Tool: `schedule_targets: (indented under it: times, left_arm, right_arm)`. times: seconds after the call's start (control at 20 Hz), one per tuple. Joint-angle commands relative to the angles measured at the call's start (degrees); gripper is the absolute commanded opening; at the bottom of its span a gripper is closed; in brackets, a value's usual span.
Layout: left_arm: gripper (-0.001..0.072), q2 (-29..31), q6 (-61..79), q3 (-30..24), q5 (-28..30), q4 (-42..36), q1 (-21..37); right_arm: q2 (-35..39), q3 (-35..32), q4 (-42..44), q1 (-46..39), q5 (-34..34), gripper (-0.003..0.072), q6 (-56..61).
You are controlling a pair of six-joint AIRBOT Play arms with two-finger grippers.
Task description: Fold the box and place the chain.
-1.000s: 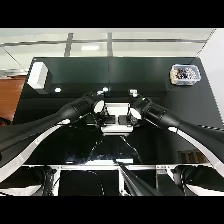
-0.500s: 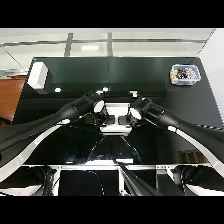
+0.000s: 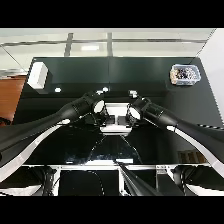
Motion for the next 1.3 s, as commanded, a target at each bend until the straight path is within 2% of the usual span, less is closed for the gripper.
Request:
schedule_targets:
  times: [0.0, 0.3, 0.4, 0.55, 0.75, 0.85, 0.9, 1.0, 1.1, 1.15, 1.2, 1.25]
  left_arm:
    - [0.0025, 0.02, 0.02, 0.02, -0.02, 0.04, 0.0]
    - [0.0025, 0.02, 0.02, 0.02, -0.02, 0.04, 0.0]
    - [0.0025, 0.02, 0.02, 0.02, -0.11, 0.04, 0.0]
    - [0.0025, 0.02, 0.02, 0.02, -0.22, 0.04, 0.0]
    - [0.0025, 0.02, 0.04, 0.02, -0.28, 0.04, 0.0]
    - [0.0025, 0.02, 0.02, 0.02, -0.26, 0.04, 0.0]
    - [0.0025, 0.02, 0.02, 0.02, -0.2, 0.04, 0.0]
    - [0.0025, 0.02, 0.02, 0.02, -0.2, 0.04, 0.0]
    - [0.0025, 0.02, 0.02, 0.02, -0.2, 0.04, 0.0]
    - [0.0025, 0.02, 0.02, 0.02, -0.2, 0.04, 0.0]
    - [0.0025, 0.02, 0.02, 0.02, -0.2, 0.02, 0.0]
    - [0.0025, 0.02, 0.02, 0.02, -0.28, 0.02, 0.0]
  right_arm:
    - [-0.2, 0.02, 0.0, -0.07, 0.59, 0.001, -0.09]
    - [0.13, 0.04, 0.02, -0.07, 0.61, 0.0018, -0.09]
    - [1.16, 0.33, 0.92, -0.09, 1.42, 0.0354, -0.59]
    - [4.74, 1.62, 0.98, -0.66, 4.72, 0.0362, -6.51]
    - [14.45, 4.92, -3.08, -2.43, 10.73, 0.0362, -14.27]
    - [20.17, 5.2, -9.79, -4.83, 11.13, 0.0361, -15.15]
    - [22.12, 5.2, -16.48, -6.56, 11.5, 0.036, -15.08]
    - [22.47, 4.92, -29.97, -11.23, 12.33, 0.036, -13.16]
    - [20.74, 3.34, -32.7, -19.17, 7.06, 0.0368, -13.11]
    - [19.26, 2.64, -31.69, -23.5, 3.61, 0.0583, -12.52]
    - [17.09, 2.34, -29.49, -28.11, 0.07, 0.0715, -12.46]
    - [14.75, 2.45, -26.34, -32.33, -3.43, 0.0714, -12.57]
